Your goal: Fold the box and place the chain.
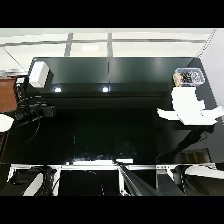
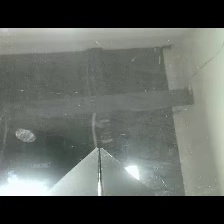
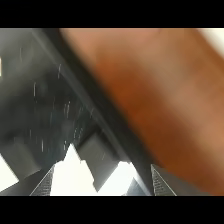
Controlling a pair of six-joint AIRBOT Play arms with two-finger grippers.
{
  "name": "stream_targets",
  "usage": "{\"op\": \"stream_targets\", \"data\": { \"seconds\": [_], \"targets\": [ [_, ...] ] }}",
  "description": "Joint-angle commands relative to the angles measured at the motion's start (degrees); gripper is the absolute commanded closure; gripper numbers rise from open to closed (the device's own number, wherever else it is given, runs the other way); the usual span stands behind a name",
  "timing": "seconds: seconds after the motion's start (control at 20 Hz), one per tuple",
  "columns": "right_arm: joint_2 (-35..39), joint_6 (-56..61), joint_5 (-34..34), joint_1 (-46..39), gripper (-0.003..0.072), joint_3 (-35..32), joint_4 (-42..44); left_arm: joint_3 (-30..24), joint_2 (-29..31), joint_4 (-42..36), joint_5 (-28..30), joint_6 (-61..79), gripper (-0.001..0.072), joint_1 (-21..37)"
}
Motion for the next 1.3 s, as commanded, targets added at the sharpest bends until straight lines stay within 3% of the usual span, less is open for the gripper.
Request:
{"op": "stream_targets", "data": {
  "seconds": [0.0, 0.15, 0.2, 0.25, 0.3, 0.35, 0.4, 0.55, 0.8, 1.05, 1.25],
  "targets": [
    [-11.9, -6.2, 19.5, 0.1, -0.0033, 10.8, -3.4, 0.0, 0.0, -0.2, 0.2, 0.0, 0.0685, 0.0],
    [-12.7, -10.0, 15.3, 4.4, -0.0032, 11.5, -6.5, 0.0, 0.0, -0.2, 0.2, 0.0, 0.0685, 0.0],
    [-12.7, -11.1, 14.5, 5.6, 0.004, 11.7, -6.8, 0.0, 0.0, -0.2, 0.2, 0.0, 0.0685, 0.0],
    [-12.7, -11.1, 14.4, 6.6, 0.0216, 11.8, -7.3, 0.0, 0.0, -0.2, 0.1, 0.0, 0.0685, 0.0],
    [-12.7, -11.1, 14.7, 7.2, 0.0297, 11.9, -7.3, 0.0, 0.0, -0.2, 0.1, 0.0, 0.0685, 0.0],
    [-12.7, -11.1, 16.2, 7.6, 0.0525, 12.2, -7.2, 0.0, 0.0, -0.3, 0.1, 0.0, 0.0685, 0.0],
    [-12.7, -11.1, 18.3, 7.7, 0.0676, 12.6, -7.2, 0.0, 0.0, -0.3, 0.1, 0.0, 0.0685, 0.0],
    [-9.5, -11.1, 22.0, 7.8, 0.0673, 12.9, -1.6, 0.0, 0.0, -0.3, 0.2, 0.0, 0.0685, 0.0],
    [4.7, -12.4, 18.4, 13.1, 0.0673, 6.7, 15.0, 0.0, 0.0, -0.3, 0.2, 0.0, 0.0685, 0.0],
    [17.8, -6.5, 13.2, 26.6, 0.0673, -9.2, 15.5, -0.1, 0.0, -3.1, 0.2, 0.0, 0.0684, 0.0],
    [28.9, -0.6, -2.8, 39.1, 0.0674, -27.3, 20.0, -0.2, 0.0, -4.3, 0.1, 0.0, 0.0685, -0.1]
  ]
}}
